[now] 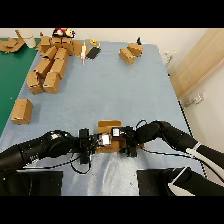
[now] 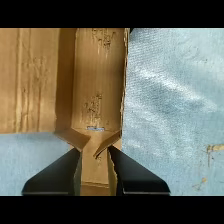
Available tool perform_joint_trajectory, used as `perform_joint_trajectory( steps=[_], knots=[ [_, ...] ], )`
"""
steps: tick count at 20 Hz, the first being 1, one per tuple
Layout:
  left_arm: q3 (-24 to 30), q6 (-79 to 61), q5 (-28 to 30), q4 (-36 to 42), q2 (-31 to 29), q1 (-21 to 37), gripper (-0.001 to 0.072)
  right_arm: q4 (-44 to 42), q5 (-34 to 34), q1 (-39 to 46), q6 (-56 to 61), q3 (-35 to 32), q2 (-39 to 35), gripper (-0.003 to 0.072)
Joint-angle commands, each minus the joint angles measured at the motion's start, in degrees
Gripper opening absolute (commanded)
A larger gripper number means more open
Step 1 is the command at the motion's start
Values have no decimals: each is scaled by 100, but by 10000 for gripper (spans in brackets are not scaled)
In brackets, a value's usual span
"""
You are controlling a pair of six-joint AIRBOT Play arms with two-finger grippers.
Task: Fold the box.
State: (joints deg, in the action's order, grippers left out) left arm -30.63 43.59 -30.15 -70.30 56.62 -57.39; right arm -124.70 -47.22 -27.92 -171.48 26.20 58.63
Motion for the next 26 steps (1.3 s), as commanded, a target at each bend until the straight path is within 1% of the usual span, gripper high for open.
perform_joint_trajectory(
  steps=[1,2,3,4,7,11,13,15,17,22,23,24,26],
  knots=[
    [-2,-79,24,-7,109,-4,232,0,2,-4,2,-2,-2,535],
    [-2,-103,26,-15,144,-4,229,0,2,-4,2,-2,-2,535],
    [-2,-212,17,-24,175,-4,80,-2,2,-4,2,-2,-2,534],
    [-2,-380,4,-22,190,-4,12,0,2,-4,2,-2,-2,534],
    [-2,-415,39,-22,201,-7,11,0,2,-4,2,-2,-2,535],
    [-4,-413,363,2,199,-15,11,0,2,-4,2,-2,-2,534],
    [-4,-350,188,2,186,-15,11,0,2,-4,2,-2,-2,534],
    [-4,-350,-199,0,144,-13,11,-2,2,-4,2,-2,-2,535],
    [-2,-284,-450,-2,48,-2,12,0,2,-4,2,-2,-2,534],
    [-2,122,-452,-22,-17,-2,15,0,2,-4,2,-2,-2,534],
    [-2,125,-385,-22,-17,-2,212,0,2,-4,2,-2,-2,535],
    [-2,133,-304,-20,-15,-2,447,0,2,-4,2,-2,-2,534],
    [-2,127,-225,-22,-13,-2,452,0,2,-4,2,-2,-2,535]
  ],
)
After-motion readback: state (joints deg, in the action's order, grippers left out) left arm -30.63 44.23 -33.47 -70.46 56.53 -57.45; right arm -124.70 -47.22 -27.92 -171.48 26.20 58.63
